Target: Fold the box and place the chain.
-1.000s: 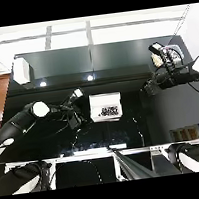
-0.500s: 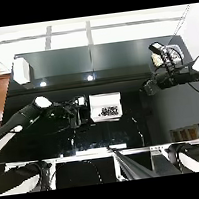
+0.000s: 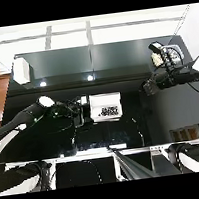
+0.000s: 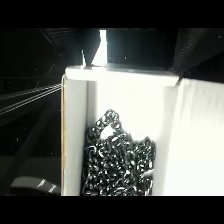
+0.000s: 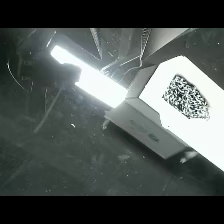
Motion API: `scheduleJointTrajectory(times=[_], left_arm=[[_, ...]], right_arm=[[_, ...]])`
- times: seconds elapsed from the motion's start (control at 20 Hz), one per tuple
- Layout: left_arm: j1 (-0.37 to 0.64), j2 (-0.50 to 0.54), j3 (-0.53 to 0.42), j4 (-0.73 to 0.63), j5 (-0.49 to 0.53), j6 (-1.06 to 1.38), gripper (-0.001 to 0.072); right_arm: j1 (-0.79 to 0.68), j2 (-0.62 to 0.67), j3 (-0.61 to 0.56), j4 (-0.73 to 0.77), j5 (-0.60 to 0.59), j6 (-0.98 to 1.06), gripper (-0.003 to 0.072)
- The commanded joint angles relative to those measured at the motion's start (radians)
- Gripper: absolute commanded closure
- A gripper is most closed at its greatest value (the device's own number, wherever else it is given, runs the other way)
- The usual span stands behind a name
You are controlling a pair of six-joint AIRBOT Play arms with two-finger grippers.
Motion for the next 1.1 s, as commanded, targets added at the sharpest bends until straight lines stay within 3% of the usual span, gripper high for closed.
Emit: scheduleJointTrajectory(times=[0.0, 0.2, 0.3, 0.35, 0.45, 0.55, 0.65, 0.75, 0.9, 1.05], left_arm=[[-0.015, -0.003, 0.005, -0.017, 0.024, 0.004, 0.0], [-0.025, -0.009, 0.01, -0.016, 0.017, 0.004, 0.0007], [-0.025, -0.009, 0.01, -0.016, 0.01, 0.004, 0.0043], [-0.025, -0.009, 0.011, -0.016, -0.002, 0.008, 0.0096], [-0.025, -0.009, 0.01, -0.016, -0.006, 0.01, 0.0098], [-0.025, -0.009, 0.011, -0.004, -0.003, 0.011, 0.0308], [-0.029, -0.009, 0.011, 0.018, -0.003, 0.011, 0.0312], [-0.03, -0.009, 0.011, 0.029, -0.003, 0.011, 0.0312], [-0.03, -0.009, 0.011, 0.028, -0.003, 0.011, 0.0312], [-0.03, -0.009, 0.011, 0.028, -0.003, 0.01, 0.0313]], right_arm=[[0.001, 0.0, -0.001, 0.002, 0.016, 0.0, 0.0393], [0.001, 0.0, -0.001, 0.001, 0.018, 0.0, 0.0393], [0.001, 0.0, -0.001, -0.002, 0.015, 0.0, 0.0393], [0.001, 0.0, -0.001, -0.002, 0.016, 0.0, 0.0393], [0.001, 0.0, -0.001, -0.002, 0.013, 0.0, 0.0393], [0.001, -0.002, -0.002, -0.001, -0.022, 0.0, 0.0393], [0.009, -0.005, -0.024, 0.004, -0.106, 0.0, 0.0389], [0.049, -0.012, -0.058, 0.008, -0.235, 0.05, 0.0021], [0.138, -0.099, -0.062, 0.058, -0.417, 0.145, 0.0015], [0.221, -0.224, -0.061, 0.179, -0.457, 0.116, 0.0015]])
